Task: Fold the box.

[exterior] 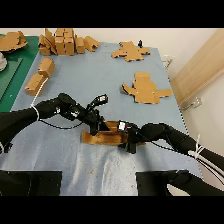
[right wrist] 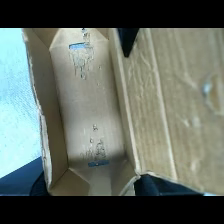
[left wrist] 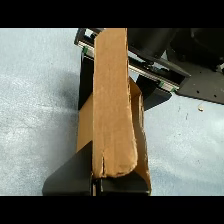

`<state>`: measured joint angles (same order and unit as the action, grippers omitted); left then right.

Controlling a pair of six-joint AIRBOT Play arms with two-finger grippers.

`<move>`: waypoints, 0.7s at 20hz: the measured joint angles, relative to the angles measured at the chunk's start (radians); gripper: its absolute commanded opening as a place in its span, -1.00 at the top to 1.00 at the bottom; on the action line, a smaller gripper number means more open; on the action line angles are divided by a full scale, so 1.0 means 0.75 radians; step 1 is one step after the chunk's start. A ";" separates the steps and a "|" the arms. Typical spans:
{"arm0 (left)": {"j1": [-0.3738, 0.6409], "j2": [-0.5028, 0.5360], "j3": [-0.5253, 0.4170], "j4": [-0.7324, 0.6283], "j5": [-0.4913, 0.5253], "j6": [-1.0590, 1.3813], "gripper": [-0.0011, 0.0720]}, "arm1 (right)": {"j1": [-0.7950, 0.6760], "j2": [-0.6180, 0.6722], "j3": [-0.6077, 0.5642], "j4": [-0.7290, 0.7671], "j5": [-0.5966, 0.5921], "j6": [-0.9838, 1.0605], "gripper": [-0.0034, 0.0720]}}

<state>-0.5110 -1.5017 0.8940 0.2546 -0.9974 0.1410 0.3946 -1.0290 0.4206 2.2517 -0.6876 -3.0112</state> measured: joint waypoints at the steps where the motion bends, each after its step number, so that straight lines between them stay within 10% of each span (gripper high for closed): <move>1: 0.000 0.000 0.000 0.000 0.000 0.000 0.94 | 0.000 -0.001 0.001 -0.001 0.001 0.000 -0.60; 14: 0.000 0.000 0.000 0.000 -0.001 0.000 0.94 | 0.001 0.000 0.000 -0.021 0.005 0.001 -0.40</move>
